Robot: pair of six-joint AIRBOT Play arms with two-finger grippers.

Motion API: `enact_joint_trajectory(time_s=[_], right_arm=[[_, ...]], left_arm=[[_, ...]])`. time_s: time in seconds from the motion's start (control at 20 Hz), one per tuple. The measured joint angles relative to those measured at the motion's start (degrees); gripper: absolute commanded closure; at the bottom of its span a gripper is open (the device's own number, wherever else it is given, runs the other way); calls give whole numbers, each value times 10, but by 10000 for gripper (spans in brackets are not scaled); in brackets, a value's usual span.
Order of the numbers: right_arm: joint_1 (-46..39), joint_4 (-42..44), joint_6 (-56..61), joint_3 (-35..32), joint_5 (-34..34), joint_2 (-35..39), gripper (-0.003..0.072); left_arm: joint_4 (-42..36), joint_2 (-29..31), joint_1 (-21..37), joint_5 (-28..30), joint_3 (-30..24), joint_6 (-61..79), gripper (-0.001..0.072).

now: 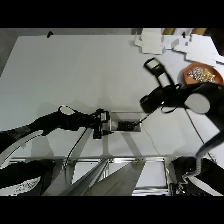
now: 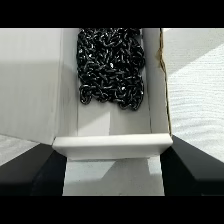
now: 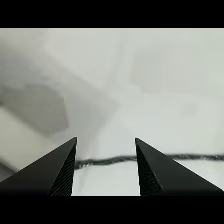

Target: Fold the box and place the chain.

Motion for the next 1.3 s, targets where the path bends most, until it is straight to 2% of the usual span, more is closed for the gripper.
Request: enact_joint_trajectory(time_s=[0.2,0.35,0.75,1.3], right_arm=[[-111,-8,9,2,10,-46,275],[-150,-3,15,3,18,-94,275],[-171,2,19,3,44,-200,287],[-173,-1,30,3,45,-245,287]], left_arm=[[0,0,0,0,0,0,454],[0,0,0,0,0,0,454],[0,0,0,0,0,0,454],[0,0,0,0,0,0,454]])
